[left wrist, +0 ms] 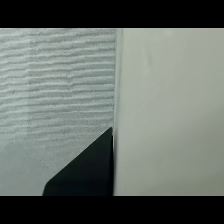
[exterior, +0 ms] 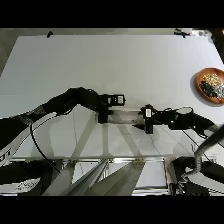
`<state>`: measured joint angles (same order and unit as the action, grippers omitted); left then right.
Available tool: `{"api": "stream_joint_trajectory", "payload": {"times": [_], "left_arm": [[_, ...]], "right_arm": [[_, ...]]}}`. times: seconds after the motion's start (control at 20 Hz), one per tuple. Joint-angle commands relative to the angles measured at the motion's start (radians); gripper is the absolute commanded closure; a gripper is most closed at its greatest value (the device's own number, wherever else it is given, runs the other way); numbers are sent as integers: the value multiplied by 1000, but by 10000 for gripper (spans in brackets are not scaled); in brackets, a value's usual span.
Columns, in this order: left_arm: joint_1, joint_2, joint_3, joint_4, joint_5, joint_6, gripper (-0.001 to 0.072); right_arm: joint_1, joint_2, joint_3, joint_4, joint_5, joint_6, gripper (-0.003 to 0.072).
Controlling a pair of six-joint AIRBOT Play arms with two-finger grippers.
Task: Fold the box and place the chain.
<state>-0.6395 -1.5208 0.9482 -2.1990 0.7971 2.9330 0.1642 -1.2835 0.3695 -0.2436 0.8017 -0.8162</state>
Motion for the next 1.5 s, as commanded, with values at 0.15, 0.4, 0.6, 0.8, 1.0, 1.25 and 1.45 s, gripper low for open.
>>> {"api": "stream_joint_trajectory", "payload": {"times": [0.15,0.4,0.6,0.8,1.0,1.25,1.45], "left_arm": [[0,-1,0,0,0,0,700],[0,-1,0,0,0,0,700],[0,-1,0,0,0,0,700],[0,-1,0,0,-1,0,700],[0,-1,0,0,0,0,700],[0,-1,0,0,0,0,700],[0,-1,0,0,0,0,700]], "right_arm": [[0,-1,0,-18,-28,-4,188],[0,-1,1,-13,-28,-4,154],[0,-4,37,-11,14,-2,153],[0,-19,47,-19,17,3,158],[0,-40,58,-39,17,3,172],[0,-41,58,-76,16,4,232],[0,-40,58,-93,8,7,231]]}}
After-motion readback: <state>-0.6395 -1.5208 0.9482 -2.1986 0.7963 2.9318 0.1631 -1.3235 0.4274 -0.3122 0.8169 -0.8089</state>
